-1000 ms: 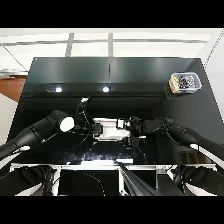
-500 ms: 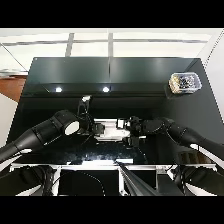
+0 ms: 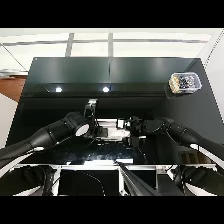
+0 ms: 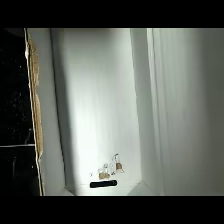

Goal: Fold the box and place the chain.

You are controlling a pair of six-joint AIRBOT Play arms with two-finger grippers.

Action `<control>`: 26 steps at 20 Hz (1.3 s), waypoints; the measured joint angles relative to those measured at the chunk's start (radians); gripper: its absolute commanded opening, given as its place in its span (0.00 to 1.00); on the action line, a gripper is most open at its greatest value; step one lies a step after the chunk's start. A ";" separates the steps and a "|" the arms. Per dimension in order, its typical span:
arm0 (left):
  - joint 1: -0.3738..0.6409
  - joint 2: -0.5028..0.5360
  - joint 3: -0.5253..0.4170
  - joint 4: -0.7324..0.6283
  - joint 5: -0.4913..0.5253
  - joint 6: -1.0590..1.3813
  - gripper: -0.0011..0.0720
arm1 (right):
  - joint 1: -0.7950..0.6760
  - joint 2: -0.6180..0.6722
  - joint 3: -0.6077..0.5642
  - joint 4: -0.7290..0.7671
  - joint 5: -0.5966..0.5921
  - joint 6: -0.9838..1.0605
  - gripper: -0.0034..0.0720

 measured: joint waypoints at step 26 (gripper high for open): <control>-0.024 -0.091 0.049 0.089 -0.016 -0.185 0.32 | 0.001 0.000 0.000 0.000 -0.001 0.000 0.67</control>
